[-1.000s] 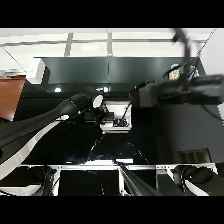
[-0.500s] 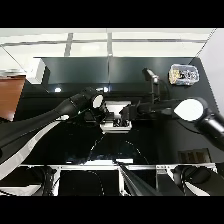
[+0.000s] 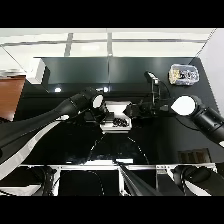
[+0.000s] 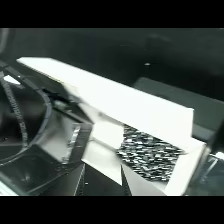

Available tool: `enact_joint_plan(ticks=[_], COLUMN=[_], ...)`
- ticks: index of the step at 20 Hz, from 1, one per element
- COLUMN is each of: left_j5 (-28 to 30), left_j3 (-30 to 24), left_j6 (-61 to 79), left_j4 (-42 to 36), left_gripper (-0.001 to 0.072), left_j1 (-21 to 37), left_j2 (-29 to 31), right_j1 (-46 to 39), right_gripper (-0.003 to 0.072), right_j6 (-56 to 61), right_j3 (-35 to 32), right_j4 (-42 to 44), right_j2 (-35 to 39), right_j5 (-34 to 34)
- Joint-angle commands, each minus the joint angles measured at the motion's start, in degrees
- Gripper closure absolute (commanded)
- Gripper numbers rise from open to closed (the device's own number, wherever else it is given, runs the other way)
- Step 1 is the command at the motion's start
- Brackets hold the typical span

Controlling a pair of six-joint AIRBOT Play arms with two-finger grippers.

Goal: Fold the box and place the chain.

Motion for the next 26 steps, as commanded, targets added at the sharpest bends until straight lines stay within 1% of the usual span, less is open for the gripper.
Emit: enact_joint_plan(ticks=[1, 4, 6, 8, 9, 10, 11, 12, 13, 16, 18, 19, 20, 21, 22, 23, 24, 25, 26], left_j5=[-0.07, -0.74, -0.76, -2.25, -3.52, -4.5, -4.66, -4.61, -4.61, -6.25, -5.53, -4.28, -2.45, 0.07, 3.1, 7.41, 11.28, 12.63, 10.69], left_j3=[0.02, 0.02, 0.04, 0.57, 1.38, 2.29, 3.21, 3.89, 4.09, 1.81, -3.19, -7.43, -12.63, -17.97, -23.04, -28.3, -32.79, -35.89, -38.03], left_j6=[0.0, 0.0, 0.02, 0.02, -0.02, -0.02, -0.02, 0.31, 2.32, 7.74, 11.47, 12.02, 12.04, 12.37, 13.75, 17.77, 27.1, 41.53, 61.0], left_j4=[-0.39, -3.26, -3.04, -3.21, -2.93, -2.75, -2.29, -1.05, 1.44, 9.64, 12.94, 14.32, 14.43, 13.0, 9.62, 2.6, -7.96, -20.39, -33.53], left_gripper=[0.0684, 0.0683, 0.0684, 0.0683, 0.0633, 0.0378, 0.0143, 0.0128, 0.0128, 0.0128, 0.0129, 0.013, 0.0131, 0.0131, 0.0131, 0.0131, 0.0131, 0.0131, 0.0131], left_j1=[0.0, 0.0, 0.07, 0.2, 0.17, 0.13, -0.02, -0.09, -0.28, -0.15, 0.87, 2.51, 5.57, 9.42, 13.97, 19.32, 24.37, 28.22, 30.86], left_j2=[0.0, 0.0, 0.0, 0.04, 0.11, 0.33, 1.03, 2.1, 3.85, 11.23, 18.01, 21.88, 25.86, 29.59, 32.89, 36.04, 38.27, 39.1, 38.84], right_j1=[-1.6, -1.6, -1.6, -1.6, -1.6, -1.6, -1.6, -1.62, -1.62, -3.93, -6.75, -8.02, -8.9, -9.46, -9.51, -9.44, -9.35, -9.35, -9.35], right_gripper=[0.0414, 0.0414, 0.0414, 0.0414, 0.0414, 0.0414, 0.0414, 0.0414, 0.0414, 0.0414, 0.0415, 0.0415, 0.0414, 0.0414, 0.0414, 0.0415, 0.0415, 0.0415, 0.0415], right_j6=[-0.83, -0.85, -0.83, -0.85, -0.85, -0.85, -0.85, -0.85, -0.83, -0.57, -0.52, -0.52, -0.52, -0.52, -0.52, -0.52, -0.44, -0.39, -0.39], right_j3=[-0.04, -0.09, -0.09, -0.09, -0.09, -0.09, -0.09, -0.09, -0.07, -0.07, -0.07, -0.07, -0.09, -0.09, -0.09, -0.09, -0.09, -0.11, -0.11], right_j4=[-1.88, -1.99, -2.56, -2.64, -2.64, -2.71, -2.89, -3.5, -4.63, -6.84, -6.84, -6.84, -6.86, -6.84, -6.86, -6.86, -6.84, -6.82, -6.82], right_j2=[-0.13, -0.13, -0.13, -0.11, -0.11, -0.11, -0.11, -0.11, -0.07, -0.02, -0.02, -0.02, -0.02, -0.02, -0.02, -0.02, -0.02, -0.02, -0.02], right_j5=[1.38, 1.86, 1.77, 2.64, 3.26, 3.78, 4.17, 4.33, 4.35, 6.95, 9.57, 10.67, 11.39, 11.69, 11.67, 11.37, 11.04, 10.8, 10.6])
